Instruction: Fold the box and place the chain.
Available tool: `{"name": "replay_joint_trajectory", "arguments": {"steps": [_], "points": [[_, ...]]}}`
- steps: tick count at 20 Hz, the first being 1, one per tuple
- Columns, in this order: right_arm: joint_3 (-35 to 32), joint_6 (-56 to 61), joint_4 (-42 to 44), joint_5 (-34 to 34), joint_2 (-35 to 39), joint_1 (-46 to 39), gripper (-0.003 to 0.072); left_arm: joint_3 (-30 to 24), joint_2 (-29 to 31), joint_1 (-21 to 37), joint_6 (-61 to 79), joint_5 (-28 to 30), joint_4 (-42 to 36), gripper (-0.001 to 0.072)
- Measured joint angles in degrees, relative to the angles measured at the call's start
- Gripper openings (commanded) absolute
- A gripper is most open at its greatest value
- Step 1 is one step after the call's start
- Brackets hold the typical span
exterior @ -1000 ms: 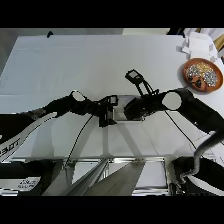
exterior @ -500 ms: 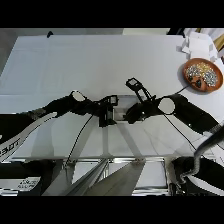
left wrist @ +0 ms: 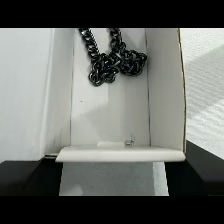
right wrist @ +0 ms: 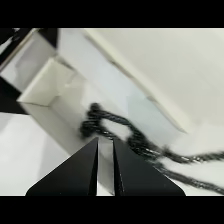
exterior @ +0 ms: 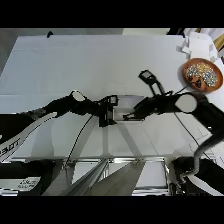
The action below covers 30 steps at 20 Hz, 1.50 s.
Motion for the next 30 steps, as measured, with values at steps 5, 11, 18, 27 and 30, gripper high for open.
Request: {"name": "replay_joint_trajectory", "arguments": {"steps": [5,11,18,27,30], "points": [[-0.02,-1.07,-3.67,3.08,2.19,-15.69,0.0197,0.0,0.0,0.0,0.0,0.0,0.0,0.0252],[-0.02,0.31,-7.32,0.83,-4.96,-18.47,0.0242,0.0,0.0,0.0,0.0,-0.02,0.02,0.0252],[0.0,3.19,-12.28,-4.37,-15.47,-12.28,0.0278,0.0,0.0,0.0,0.0,0.0,0.02,0.0252],[-0.02,7.58,-16.7,-9.29,-19.96,-10.12,0.0268,0.0,0.0,0.0,0.0,0.0,0.02,0.0252],[0.0,7.89,-17.0,-10.23,-20.57,-10.05,0.0249,0.0,0.0,0.0,0.0,-0.02,0.0,0.0252]]}}
